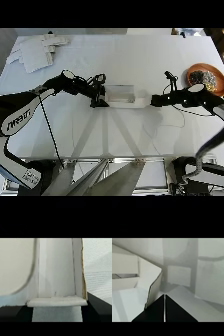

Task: Fold the box and place the chain.

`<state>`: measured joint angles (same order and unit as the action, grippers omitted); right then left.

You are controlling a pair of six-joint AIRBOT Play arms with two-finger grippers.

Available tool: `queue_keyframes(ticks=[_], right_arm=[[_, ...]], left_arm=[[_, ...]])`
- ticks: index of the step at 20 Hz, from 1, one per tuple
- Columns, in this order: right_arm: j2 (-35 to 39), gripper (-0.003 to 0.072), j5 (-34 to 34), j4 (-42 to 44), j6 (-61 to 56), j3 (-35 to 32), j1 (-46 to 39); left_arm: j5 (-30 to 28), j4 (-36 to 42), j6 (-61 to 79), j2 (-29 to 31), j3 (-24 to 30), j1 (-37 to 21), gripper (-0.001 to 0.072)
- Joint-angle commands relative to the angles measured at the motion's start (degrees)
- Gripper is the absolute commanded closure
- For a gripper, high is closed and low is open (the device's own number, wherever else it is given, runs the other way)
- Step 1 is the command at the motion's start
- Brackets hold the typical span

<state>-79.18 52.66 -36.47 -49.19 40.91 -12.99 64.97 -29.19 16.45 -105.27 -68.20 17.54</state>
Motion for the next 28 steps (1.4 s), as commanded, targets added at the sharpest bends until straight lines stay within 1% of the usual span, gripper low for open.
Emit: queue_keyframes(ticks=[1,3,4,5,8,10,12,16,20,21,22,25,28], right_arm=[[0.0,0.0672,1.62,8.46,4.24,-0.31,0.76],[0.0,0.0661,1.75,8.2,4.44,-0.31,2.64],[0.0,0.0599,1.73,8.37,4.68,-0.28,3.63],[0.0,0.0575,1.46,8.66,4.7,-0.28,4.39],[0.0,0.0544,1.27,9.99,4.7,-0.28,5.07],[0.0,0.0543,1.38,9.86,4.72,-0.28,5.07],[0.0,0.0509,1.86,10.6,4.81,-0.28,5.07],[0.0,0.0507,3.63,16.39,9.2,-0.28,5.07],[0.0,0.0505,3.56,17.25,10.51,-0.28,5.07],[0.0,0.0486,3.17,17.18,10.51,-0.28,5.07],[0.0,0.0434,2.56,17.18,10.49,-0.28,5.07],[0.0,0.0345,0.09,16.06,10.51,-0.28,5.09],[0.0,0.0342,-2.51,12.11,10.43,-0.28,6.86]], left_arm=[[-0.02,0.0,0.0,0.0,-0.04,-0.04,0.0293],[-0.02,0.0,0.0,0.0,-0.04,-0.04,0.0293],[-0.02,0.0,0.0,0.0,-0.04,-0.04,0.0293],[-0.02,0.0,0.0,0.0,-0.04,-0.04,0.0293],[-0.02,0.0,0.0,0.0,-0.04,-0.04,0.0293],[-0.02,0.0,0.0,0.0,-0.04,-0.04,0.0293],[-0.02,0.0,0.0,0.0,-0.04,-0.04,0.0293],[-0.02,0.0,0.0,0.0,-0.04,-0.04,0.0293],[-0.02,0.0,0.0,0.0,-0.04,-0.04,0.0293],[-0.02,0.0,0.0,0.0,-0.04,-0.04,0.0293],[-0.02,0.0,0.0,0.0,-0.04,-0.04,0.0293],[-0.02,0.0,0.0,0.0,-0.04,-0.04,0.0293],[-0.02,0.0,0.0,0.0,-0.04,-0.04,0.0293]])
